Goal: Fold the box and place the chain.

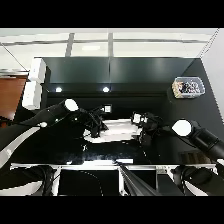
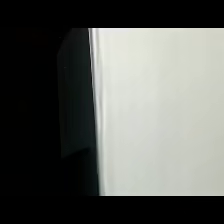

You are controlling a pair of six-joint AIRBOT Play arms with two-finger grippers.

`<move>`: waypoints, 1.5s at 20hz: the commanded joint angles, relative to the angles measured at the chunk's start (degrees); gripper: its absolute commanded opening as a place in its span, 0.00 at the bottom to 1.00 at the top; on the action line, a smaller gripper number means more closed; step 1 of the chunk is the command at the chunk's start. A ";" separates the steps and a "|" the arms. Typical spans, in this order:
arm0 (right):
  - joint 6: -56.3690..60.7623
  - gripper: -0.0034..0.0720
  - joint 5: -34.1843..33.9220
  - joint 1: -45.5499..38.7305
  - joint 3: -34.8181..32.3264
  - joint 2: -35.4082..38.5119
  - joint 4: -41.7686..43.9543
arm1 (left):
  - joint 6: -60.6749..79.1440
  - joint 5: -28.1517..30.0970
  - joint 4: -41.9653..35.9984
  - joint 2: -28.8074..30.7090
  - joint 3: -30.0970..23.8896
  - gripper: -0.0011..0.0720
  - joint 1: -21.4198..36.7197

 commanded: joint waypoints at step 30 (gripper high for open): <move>-25.31 0.94 -0.85 -0.22 -5.77 -7.74 16.83 | 0.00 0.48 0.20 1.36 0.04 0.05 0.00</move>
